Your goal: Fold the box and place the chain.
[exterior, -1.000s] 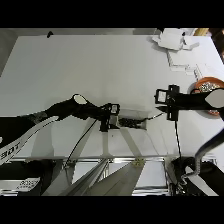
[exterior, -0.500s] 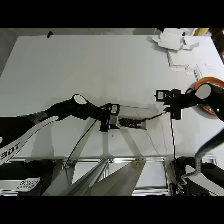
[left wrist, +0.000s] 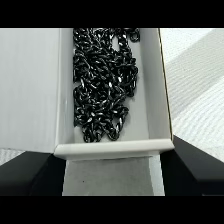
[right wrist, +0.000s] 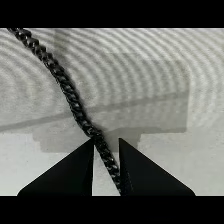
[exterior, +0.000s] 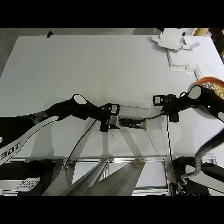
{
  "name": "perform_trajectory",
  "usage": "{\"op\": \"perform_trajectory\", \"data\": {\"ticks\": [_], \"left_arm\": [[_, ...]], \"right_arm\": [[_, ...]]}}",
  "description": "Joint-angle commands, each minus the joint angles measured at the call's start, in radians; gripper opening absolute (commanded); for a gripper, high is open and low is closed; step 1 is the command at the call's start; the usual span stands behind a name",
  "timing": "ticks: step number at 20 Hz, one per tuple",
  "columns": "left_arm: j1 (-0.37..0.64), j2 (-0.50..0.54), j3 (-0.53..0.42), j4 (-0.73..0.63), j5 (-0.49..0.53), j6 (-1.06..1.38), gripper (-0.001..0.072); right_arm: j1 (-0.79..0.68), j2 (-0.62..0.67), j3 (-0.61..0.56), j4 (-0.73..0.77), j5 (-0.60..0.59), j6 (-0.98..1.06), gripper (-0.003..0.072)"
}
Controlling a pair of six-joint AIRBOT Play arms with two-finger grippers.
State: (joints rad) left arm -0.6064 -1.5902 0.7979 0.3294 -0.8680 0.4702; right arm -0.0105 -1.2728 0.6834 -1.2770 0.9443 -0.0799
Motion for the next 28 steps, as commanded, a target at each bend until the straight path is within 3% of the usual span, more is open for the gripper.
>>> {"op": "perform_trajectory", "data": {"ticks": [1,3,4,9,13,16,17,19,22,28], "left_arm": [[0.0,0.0,0.0,0.0,0.0,0.0,0.0272],[0.0,0.0,0.0,0.0,0.0,0.0,0.0272],[0.0,0.0,0.0,0.0,0.0,0.0,0.0272],[0.0,0.0,0.0,0.0,0.0,0.0,0.0272],[0.0,0.0,0.0,0.0,0.0,0.0,0.0272],[0.0,0.0,0.0,0.0,0.0,0.0,0.0272],[0.0,0.0,0.0,0.0,0.0,0.0,0.0272],[0.0,0.0,0.0,0.0,0.0,0.0,0.0272],[0.0,0.0,0.0,0.0,0.0,0.0,0.0272],[0.0,0.0,0.0,0.0,0.0,0.0,0.0272]], "right_arm": [[0.0,-0.01,-0.005,-0.002,-0.018,-0.007,0.0149],[0.0,0.0,-0.005,-0.002,0.019,-0.008,0.0032],[0.0,0.017,-0.005,-0.003,0.036,-0.008,0.0022],[0.0,0.195,-0.005,0.007,0.101,-0.005,0.0021],[0.0,0.342,-0.019,0.101,0.161,-0.004,0.0021],[0.0,0.362,-0.058,0.096,0.146,-0.004,0.0024],[0.0,0.362,-0.079,0.095,0.127,-0.004,0.0063],[0.0,0.356,-0.127,0.087,0.04,-0.007,0.023],[0.0,0.31,-0.143,0.018,-0.01,-0.005,0.0231],[0.0,0.169,-0.143,0.024,-0.125,-0.032,0.0231]]}}
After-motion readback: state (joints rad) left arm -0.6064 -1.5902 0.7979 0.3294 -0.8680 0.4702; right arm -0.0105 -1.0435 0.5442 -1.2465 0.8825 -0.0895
